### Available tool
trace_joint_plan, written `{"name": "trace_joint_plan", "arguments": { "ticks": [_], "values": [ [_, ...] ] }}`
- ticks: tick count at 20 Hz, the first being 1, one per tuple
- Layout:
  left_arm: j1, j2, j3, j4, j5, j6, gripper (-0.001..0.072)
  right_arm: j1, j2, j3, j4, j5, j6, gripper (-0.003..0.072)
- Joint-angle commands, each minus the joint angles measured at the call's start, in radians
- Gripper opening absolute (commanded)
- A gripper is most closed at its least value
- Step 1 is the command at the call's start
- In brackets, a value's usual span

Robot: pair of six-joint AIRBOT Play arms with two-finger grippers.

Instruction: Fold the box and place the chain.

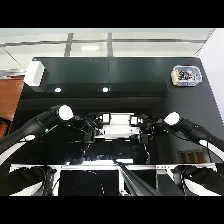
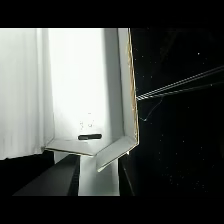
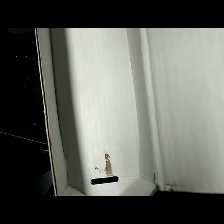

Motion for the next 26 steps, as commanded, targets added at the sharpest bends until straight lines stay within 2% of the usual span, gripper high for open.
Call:
{"name": "trace_joint_plan", "arguments": {
  "ticks": [1, 12, 15, 19, 23, 25, 26],
  "values": [
    [0.000, -0.001, 0.001, -0.023, -0.001, -0.003, 0.0276, 0.000, 0.000, 0.000, 0.000, 0.000, 0.000, 0.0356],
    [0.000, -0.008, -0.014, -0.136, 0.026, -0.004, 0.0275, 0.000, 0.000, 0.000, 0.000, 0.000, 0.000, 0.0356],
    [0.000, -0.030, -0.016, -0.148, 0.025, -0.004, 0.0275, 0.000, 0.000, 0.000, 0.000, 0.000, 0.000, 0.0356],
    [0.000, -0.072, -0.015, -0.229, 0.027, -0.004, 0.0274, 0.000, 0.000, 0.000, 0.000, 0.000, 0.000, 0.0356],
    [0.000, -0.080, -0.015, -0.230, 0.035, 0.004, 0.0132, 0.000, 0.000, 0.000, 0.000, 0.000, 0.000, 0.0356],
    [0.000, -0.079, -0.015, -0.232, 0.056, 0.004, 0.0133, 0.000, 0.000, 0.000, 0.000, 0.000, 0.000, 0.0356],
    [0.000, -0.080, -0.015, -0.232, 0.057, 0.004, 0.0250, 0.000, 0.000, 0.000, 0.000, 0.001, 0.000, 0.0356]
  ]
}}
